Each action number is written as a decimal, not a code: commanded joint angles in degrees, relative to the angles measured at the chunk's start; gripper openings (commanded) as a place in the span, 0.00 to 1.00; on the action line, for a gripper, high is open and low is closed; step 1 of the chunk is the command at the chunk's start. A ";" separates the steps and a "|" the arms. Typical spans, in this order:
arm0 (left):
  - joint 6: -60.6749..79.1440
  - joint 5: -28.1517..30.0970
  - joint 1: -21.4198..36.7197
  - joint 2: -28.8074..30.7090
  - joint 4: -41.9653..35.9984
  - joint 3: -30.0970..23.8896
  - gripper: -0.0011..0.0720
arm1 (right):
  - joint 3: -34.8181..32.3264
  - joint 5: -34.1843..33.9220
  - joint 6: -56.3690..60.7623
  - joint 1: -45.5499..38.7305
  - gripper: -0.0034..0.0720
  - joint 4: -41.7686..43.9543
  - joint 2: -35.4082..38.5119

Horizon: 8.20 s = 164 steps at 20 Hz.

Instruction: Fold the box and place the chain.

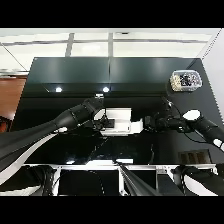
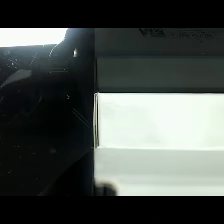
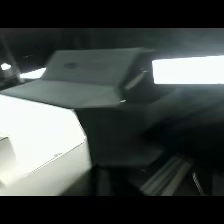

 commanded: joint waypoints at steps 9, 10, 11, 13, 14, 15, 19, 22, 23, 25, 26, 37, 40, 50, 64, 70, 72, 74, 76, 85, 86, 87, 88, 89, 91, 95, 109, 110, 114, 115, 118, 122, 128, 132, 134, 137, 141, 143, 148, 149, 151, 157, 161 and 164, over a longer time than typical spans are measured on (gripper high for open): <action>0.02 0.02 0.04 -0.04 0.02 0.00 0.05 | 3.21 4.37 -4.85 5.03 0.85 6.34 -0.24; 0.02 0.02 0.04 -0.04 0.02 0.00 0.05 | 3.61 3.58 -4.24 6.51 0.85 6.23 -0.26; 0.02 0.02 0.04 -0.04 0.02 0.00 0.05 | 4.04 2.89 -3.74 7.63 0.76 6.29 -0.24; 0.02 0.04 0.04 -0.04 0.02 0.00 0.05 | 4.98 1.55 -1.77 9.11 0.74 5.18 -0.24; 0.02 0.04 0.04 -0.04 0.02 0.00 0.05 | 5.57 0.94 -0.37 9.92 0.67 3.80 -0.24; 0.00 0.04 0.04 -0.04 0.02 0.00 0.05 | 6.27 0.13 1.44 11.02 0.67 2.19 -0.24; 0.00 0.07 0.04 -0.04 0.02 0.00 0.05 | 9.09 -2.78 9.70 15.76 0.67 -5.11 -0.26; 0.00 0.04 0.04 -0.04 0.02 0.00 0.05 | 10.78 -4.79 17.81 18.49 0.67 -13.18 -0.28; 0.00 0.04 0.04 -0.04 0.02 0.00 0.05 | 11.45 -4.81 20.04 19.26 0.67 -15.43 -0.59; 0.02 0.04 0.04 -0.04 0.02 0.00 0.05 | 12.87 -4.87 23.43 20.94 0.67 -18.95 -1.62; 0.00 0.04 0.04 -0.04 0.02 0.00 0.05 | 13.88 -4.70 25.11 22.01 0.67 -21.20 -2.56; 0.00 0.02 0.04 -0.04 0.00 0.00 0.05 | 23.28 -0.17 39.39 29.51 0.41 -35.82 -10.58; 0.00 0.04 0.04 -0.04 0.02 0.00 0.05 | 26.40 2.29 46.12 31.65 0.41 -43.85 -11.80; 0.02 0.02 0.04 -0.04 0.00 0.00 0.05 | 31.63 10.67 55.54 35.26 0.38 -52.09 -14.32; 0.02 0.02 0.04 -0.04 0.02 0.00 0.05 | 31.93 8.96 60.06 36.81 0.37 -52.78 -17.46; 0.00 0.02 0.04 -0.04 0.02 0.00 0.05 | 31.93 9.16 60.72 36.81 0.06 -52.74 -18.12; 0.02 0.04 0.04 -0.04 0.02 0.00 0.05 | 31.93 9.20 60.72 36.81 0.06 -52.72 -18.10; 0.02 0.02 0.04 -0.04 0.02 0.00 0.05 | 31.95 9.18 60.72 36.76 0.39 -52.65 -18.10; 0.00 0.02 0.04 -0.04 0.02 0.00 0.05 | 31.95 9.57 60.70 36.46 0.21 -52.65 -18.10; 0.02 0.02 0.04 -0.04 0.02 0.00 0.05 | 31.95 10.10 57.86 35.17 0.61 -52.54 -15.69; 0.02 0.02 0.04 -0.04 0.02 0.00 0.05 | 31.95 10.82 56.41 34.91 0.61 -52.52 -14.23; 0.02 0.02 0.04 -0.04 0.02 0.00 0.05 | 31.95 11.50 54.42 34.64 0.61 -52.48 -11.98; 0.02 0.02 0.04 -0.04 0.02 0.00 0.05 | 31.95 12.50 52.26 34.38 0.61 -52.74 -9.09; 0.02 0.00 0.04 -0.04 0.02 0.00 0.05 | 31.95 13.55 50.25 34.03 0.61 -52.98 -6.05; 0.02 0.02 0.04 -0.04 0.02 0.00 0.05 | 31.95 16.11 48.57 32.74 0.61 -58.80 1.01; 0.02 -0.07 0.04 -0.04 0.02 0.00 0.05 | 31.74 18.56 48.68 26.67 0.61 -87.23 9.97; 0.00 0.02 0.02 -0.04 0.00 0.00 0.05 | 54.93 -1.11 48.17 -18.27 0.76 -48.06 -26.86; 0.02 0.00 0.04 -0.04 0.00 0.00 0.05 | 59.17 1.92 48.17 -18.29 0.76 -47.65 -30.29; 0.02 0.02 0.04 -0.04 0.00 0.00 0.05 | 68.06 6.25 48.30 -18.32 0.76 -47.65 -38.32; 0.00 0.00 0.02 -0.04 0.00 0.00 0.05 | 69.13 6.47 48.43 -18.32 0.76 -46.99 -39.50; 0.00 0.02 0.04 -0.04 0.00 0.00 0.05 | 69.57 7.04 48.43 -18.29 0.76 -45.05 -41.42; 0.00 0.02 0.04 -0.04 0.00 0.00 0.05 | 69.57 8.76 48.30 -18.32 0.66 -43.17 -43.17; 0.00 0.02 0.02 -0.07 0.00 0.00 0.05 | 69.57 11.17 44.74 -18.56 0.06 -42.45 -42.80; 0.00 0.02 0.02 -0.07 0.00 0.00 0.05 | 70.47 11.78 39.23 -19.63 0.06 -42.16 -38.14; 0.00 0.02 0.02 -0.07 0.00 0.00 0.05 | 70.53 11.91 35.06 -20.74 0.06 -41.88 -33.81; 0.00 0.02 0.00 -0.07 0.00 0.00 0.05 | 70.53 11.87 29.77 -22.18 0.06 -41.68 -25.57; 0.00 0.02 0.00 -0.07 0.00 0.00 0.05 | 70.58 10.60 25.64 -23.10 0.06 -41.57 -15.69; 0.00 0.02 0.00 -0.07 0.00 0.00 0.05 | 70.88 10.51 23.91 -23.08 0.06 -40.37 -11.89; 0.00 0.04 0.02 -0.07 0.00 0.00 0.05 | 70.97 13.05 18.27 -23.08 0.06 -31.47 -3.52; 0.00 0.04 0.00 -0.07 0.00 0.00 0.05 | 70.97 15.61 15.96 -23.06 0.06 -28.96 -2.25; 0.00 0.02 0.00 -0.07 0.00 0.00 0.05 | 70.88 24.28 8.41 -23.06 0.06 -21.33 -0.44; 0.00 0.04 0.02 -0.07 0.00 0.00 0.05 | 58.34 33.79 2.75 -20.02 0.06 -15.15 9.60; 0.00 0.09 0.02 -0.07 0.00 0.00 0.05 | 48.65 38.16 -2.29 -19.45 0.06 -2.67 14.36; 0.02 0.39 0.02 -0.07 0.02 0.00 0.05 | 42.45 40.19 -3.96 -18.71 0.06 5.38 15.26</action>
